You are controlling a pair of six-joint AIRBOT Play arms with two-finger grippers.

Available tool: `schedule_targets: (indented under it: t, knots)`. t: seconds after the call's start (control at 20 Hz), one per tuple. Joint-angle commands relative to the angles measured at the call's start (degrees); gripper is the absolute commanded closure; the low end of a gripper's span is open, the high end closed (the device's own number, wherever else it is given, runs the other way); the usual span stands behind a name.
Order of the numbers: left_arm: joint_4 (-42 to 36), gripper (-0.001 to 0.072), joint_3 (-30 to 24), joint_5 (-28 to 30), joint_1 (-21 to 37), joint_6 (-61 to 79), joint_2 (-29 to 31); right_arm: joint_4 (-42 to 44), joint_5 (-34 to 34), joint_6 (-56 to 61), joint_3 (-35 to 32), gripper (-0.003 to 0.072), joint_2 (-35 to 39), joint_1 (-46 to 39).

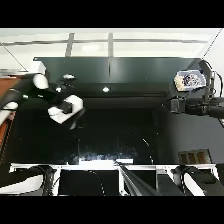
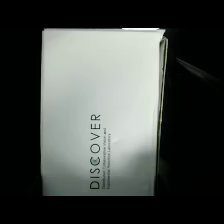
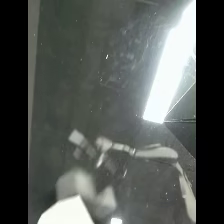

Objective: Fold the box and place the chain.

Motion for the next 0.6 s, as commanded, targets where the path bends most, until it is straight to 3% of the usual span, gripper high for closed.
schedule_targets:
  t: [0.0,0.25,0.4,0.55]
  knots:
    - [2.3,0.0374,0.0,-1.7,16.1,-9.3,0.6,-1.1,0.0,0.0,0.0,0.0668,0.0,0.0]
    - [2.4,0.0374,0.2,7.4,27.7,-9.0,0.5,-1.1,-1.3,0.0,0.0,0.0668,0.0,0.0]
    - [1.5,0.0374,2.1,13.7,30.3,-7.2,-1.4,-1.4,-1.7,-0.1,0.0,0.0668,0.0,0.0]
    - [-4.9,0.0374,7.2,17.3,29.9,-0.6,-5.7,-1.3,-5.0,-0.1,0.0,0.0668,0.0,0.0]
